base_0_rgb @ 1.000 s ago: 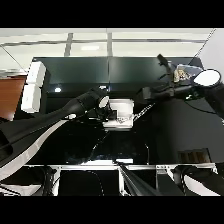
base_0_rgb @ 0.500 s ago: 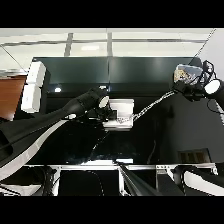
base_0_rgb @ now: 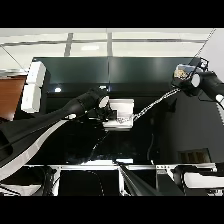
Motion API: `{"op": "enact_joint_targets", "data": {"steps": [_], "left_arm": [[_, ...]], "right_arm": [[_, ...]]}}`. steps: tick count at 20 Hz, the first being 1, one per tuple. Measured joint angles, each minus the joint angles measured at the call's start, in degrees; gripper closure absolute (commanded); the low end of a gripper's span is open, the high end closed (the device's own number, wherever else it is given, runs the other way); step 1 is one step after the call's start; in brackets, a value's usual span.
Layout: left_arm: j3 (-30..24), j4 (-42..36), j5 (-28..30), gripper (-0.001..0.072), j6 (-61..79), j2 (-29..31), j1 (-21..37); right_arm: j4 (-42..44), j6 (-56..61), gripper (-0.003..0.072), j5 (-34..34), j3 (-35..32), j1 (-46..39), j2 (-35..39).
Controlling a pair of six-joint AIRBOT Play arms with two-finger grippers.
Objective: Fold the box and place the chain.
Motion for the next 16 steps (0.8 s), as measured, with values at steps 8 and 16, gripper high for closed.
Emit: {"op": "enact_joint_targets", "data": {"steps": [8,16], "left_arm": [[0.0,0.0,0.02,0.0677,0.0,0.0,0.0],[0.0,0.0,0.04,0.0677,0.0,0.0,0.0]], "right_arm": [[-3.8,10.49,0.0016,4.07,3.85,1.86,-5.57],[-2.78,11.61,0.015,3.69,4.39,1.97,-7.76]]}}
